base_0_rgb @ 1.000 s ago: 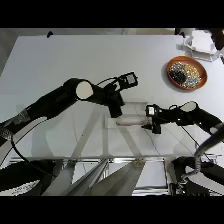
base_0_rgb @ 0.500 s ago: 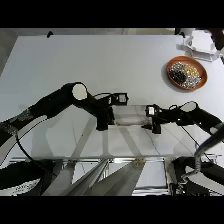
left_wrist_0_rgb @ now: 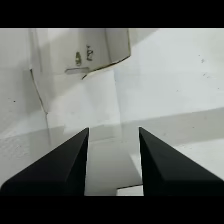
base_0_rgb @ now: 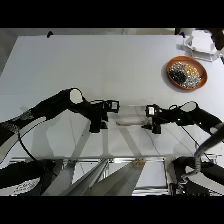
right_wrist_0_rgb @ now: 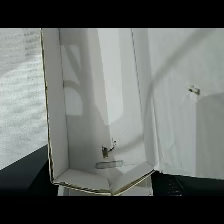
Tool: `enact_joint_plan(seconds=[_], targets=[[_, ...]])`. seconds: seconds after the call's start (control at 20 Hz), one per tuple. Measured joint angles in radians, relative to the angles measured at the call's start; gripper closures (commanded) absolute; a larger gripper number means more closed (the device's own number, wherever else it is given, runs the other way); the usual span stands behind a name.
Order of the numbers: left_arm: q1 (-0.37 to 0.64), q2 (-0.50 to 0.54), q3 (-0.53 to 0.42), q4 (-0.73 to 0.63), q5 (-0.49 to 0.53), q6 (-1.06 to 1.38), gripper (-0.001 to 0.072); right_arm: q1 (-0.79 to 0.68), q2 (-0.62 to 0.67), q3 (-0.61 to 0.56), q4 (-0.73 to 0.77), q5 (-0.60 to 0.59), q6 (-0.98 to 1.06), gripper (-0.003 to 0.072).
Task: Fold the box and place the chain.
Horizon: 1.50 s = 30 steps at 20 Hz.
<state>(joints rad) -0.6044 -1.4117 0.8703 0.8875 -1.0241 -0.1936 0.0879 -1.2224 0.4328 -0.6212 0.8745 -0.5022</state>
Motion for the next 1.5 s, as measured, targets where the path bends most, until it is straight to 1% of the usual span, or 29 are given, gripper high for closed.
enact_joint_plan(seconds=[0.4,0.55,0.6,0.65,0.7,0.75,0.8,0.85,1.2,1.5], targets=[[-0.016,-0.002,-0.005,0.01,0.16,0.037,0.0358,0.0,0.0,0.0,0.0,0.0,0.0,0.0384],[-0.038,-0.01,-0.005,0.008,0.181,0.05,0.0362,0.0,0.0,0.0,0.0,0.0,0.0,0.0384],[-0.043,-0.013,-0.005,0.008,0.192,0.056,0.0381,0.0,0.0,0.0,0.0,0.0,0.0,0.0384],[-0.048,-0.016,-0.005,0.007,0.193,0.061,0.0381,0.0,0.0,0.0,0.0,0.0,0.0,0.0384],[-0.051,-0.018,-0.005,0.007,0.192,0.065,0.0408,0.0,0.0,0.0,0.0,0.0,0.0,0.0384],[-0.054,-0.019,-0.005,0.006,0.193,0.068,0.0465,0.0,0.0,0.0,0.0,0.0,0.0,0.0384],[-0.055,-0.02,-0.005,0.007,0.193,0.071,0.0497,0.0,0.0,0.0,0.0,0.0,0.0,0.0384],[-0.057,-0.021,-0.005,0.006,0.192,0.073,0.0507,0.0,0.0,0.0,0.0,0.0,0.0,0.0384],[-0.082,-0.024,-0.005,-0.006,0.183,0.112,0.0508,0.0,0.0,0.0,0.0,0.0,0.0,0.0384],[-0.105,-0.026,-0.005,-0.028,0.223,0.139,0.0508,0.0,0.0,0.0,0.0,0.0,0.0,0.0384]])
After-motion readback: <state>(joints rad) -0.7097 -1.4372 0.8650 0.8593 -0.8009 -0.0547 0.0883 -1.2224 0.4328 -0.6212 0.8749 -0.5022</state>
